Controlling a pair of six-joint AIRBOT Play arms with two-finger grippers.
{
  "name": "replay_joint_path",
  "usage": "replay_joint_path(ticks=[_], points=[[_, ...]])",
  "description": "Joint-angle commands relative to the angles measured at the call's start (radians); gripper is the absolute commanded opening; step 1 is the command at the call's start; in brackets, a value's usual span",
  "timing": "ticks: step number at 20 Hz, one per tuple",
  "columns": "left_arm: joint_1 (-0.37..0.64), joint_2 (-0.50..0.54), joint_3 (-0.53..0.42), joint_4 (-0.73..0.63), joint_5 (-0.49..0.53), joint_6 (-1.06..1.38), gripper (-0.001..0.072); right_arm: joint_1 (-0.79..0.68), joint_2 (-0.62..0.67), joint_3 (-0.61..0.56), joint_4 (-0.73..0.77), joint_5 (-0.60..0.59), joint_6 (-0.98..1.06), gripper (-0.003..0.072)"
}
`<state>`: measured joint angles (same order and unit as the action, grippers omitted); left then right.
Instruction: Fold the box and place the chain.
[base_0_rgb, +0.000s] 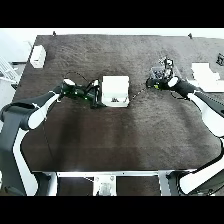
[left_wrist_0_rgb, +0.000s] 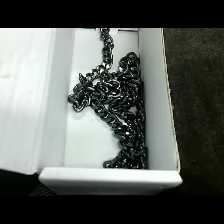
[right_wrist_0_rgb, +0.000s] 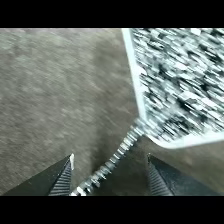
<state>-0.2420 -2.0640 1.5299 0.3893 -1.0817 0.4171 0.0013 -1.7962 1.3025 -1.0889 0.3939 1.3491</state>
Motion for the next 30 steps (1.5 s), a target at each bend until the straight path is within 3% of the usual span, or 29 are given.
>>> replay_joint_path(ticks=[1,2,5,6,8,13,19,25,30], points=[[0.000,0.000,0.000,0.000,0.000,0.000,0.0233,-0.015,-0.063,0.060,0.157,0.051,-0.146,0.0495],[0.000,0.000,0.000,0.000,0.000,0.000,0.0233,-0.024,-0.076,0.068,0.194,0.063,-0.183,0.0492],[0.000,0.000,0.000,0.000,0.000,0.000,0.0233,-0.042,-0.089,0.071,0.288,0.084,-0.297,0.0366],[0.000,0.000,0.000,0.000,0.000,0.000,0.0233,-0.042,-0.089,0.071,0.290,0.082,-0.321,0.0271],[0.000,0.000,0.000,0.000,0.000,0.000,0.0233,-0.042,-0.089,0.071,0.297,0.082,-0.340,0.0014],[0.000,0.000,0.000,0.000,0.000,0.000,0.0233,-0.042,-0.024,0.071,0.330,0.174,-0.319,0.0012],[0.000,0.000,0.000,0.000,0.000,0.000,0.0233,0.009,0.293,0.069,0.303,0.211,-0.283,0.0011],[0.000,0.000,0.000,0.000,0.000,0.000,0.0233,0.151,0.602,0.069,0.231,0.210,-0.283,0.0011],[0.000,0.000,0.000,0.000,0.000,0.000,0.0233,0.335,0.723,0.069,0.194,0.207,-0.282,0.0011]])
